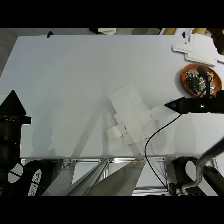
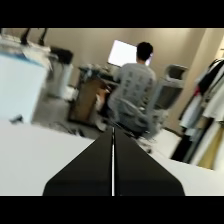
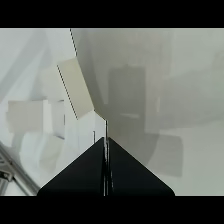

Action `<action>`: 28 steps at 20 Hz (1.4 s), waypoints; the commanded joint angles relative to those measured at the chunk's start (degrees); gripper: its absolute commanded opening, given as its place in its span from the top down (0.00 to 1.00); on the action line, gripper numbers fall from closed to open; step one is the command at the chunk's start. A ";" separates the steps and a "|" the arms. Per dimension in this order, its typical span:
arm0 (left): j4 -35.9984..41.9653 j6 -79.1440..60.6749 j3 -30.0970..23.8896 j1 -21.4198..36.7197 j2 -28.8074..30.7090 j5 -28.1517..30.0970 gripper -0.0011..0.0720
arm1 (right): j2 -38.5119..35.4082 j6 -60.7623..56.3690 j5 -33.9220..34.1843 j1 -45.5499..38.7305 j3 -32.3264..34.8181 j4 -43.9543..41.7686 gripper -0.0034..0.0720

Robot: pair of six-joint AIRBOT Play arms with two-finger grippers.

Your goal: Fold the box and place the chain.

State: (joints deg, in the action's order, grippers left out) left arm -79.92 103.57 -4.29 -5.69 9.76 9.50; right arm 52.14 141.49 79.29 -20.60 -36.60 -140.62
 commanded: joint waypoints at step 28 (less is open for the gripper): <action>69.16 -75.12 57.07 -9.84 -102.09 -76.17 0.27 | -0.48 1.53 -7.72 0.07 1.09 -1.57 0.94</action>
State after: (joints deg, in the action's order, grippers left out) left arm -12.01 30.61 52.58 -14.37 -87.64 -65.14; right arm 51.70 142.96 71.88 -20.58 -35.53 -141.88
